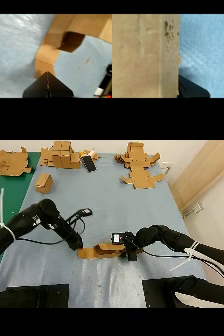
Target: Fold the box.
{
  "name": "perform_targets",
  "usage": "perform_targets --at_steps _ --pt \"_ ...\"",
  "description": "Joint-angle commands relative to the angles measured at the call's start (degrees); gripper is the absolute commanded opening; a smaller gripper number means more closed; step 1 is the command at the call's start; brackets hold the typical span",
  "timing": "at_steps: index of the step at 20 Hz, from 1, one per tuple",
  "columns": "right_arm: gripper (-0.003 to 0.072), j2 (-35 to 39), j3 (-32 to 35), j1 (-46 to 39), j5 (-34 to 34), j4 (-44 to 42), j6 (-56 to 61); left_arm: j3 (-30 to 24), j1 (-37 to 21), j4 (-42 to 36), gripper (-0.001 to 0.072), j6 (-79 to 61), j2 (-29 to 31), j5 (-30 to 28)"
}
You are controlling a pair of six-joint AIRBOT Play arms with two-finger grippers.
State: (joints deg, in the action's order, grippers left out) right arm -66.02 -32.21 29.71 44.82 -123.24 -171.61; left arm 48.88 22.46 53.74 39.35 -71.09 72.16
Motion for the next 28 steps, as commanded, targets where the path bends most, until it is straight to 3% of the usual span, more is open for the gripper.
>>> perform_targets --at_steps 1,3,7,11,17,23,28 --pt "0.0416 0.0 0.0 0.0 0.1 0.0 0.0 -2.8 7.0 -3.7 0.0009 8.5 0.2 4.5" --pt "0.0417 0.0 0.0 0.0 0.1 0.0 0.0 -5.2 14.3 -10.6 0.0009 9.3 0.4 -2.2" --pt "0.0417 0.0 0.0 0.0 0.7 -0.1 0.0 -6.6 24.5 -27.5 0.0009 9.7 0.4 -25.5" --pt "0.0417 0.0 0.0 0.0 1.1 -0.1 0.0 -6.6 28.3 -28.9 0.0009 10.3 0.5 -36.8" --pt "0.0417 0.0 0.0 0.0 1.2 -0.1 0.0 -6.6 26.2 -26.3 0.0009 11.9 0.5 -39.3" --pt "0.0417 0.0 0.0 0.0 1.2 -0.1 0.0 -6.6 19.5 -18.3 0.0009 17.2 0.5 -31.6" --pt "0.0417 0.0 0.0 0.0 1.2 -0.1 0.0 -6.6 17.8 -19.5 0.0009 15.8 2.6 -35.8"
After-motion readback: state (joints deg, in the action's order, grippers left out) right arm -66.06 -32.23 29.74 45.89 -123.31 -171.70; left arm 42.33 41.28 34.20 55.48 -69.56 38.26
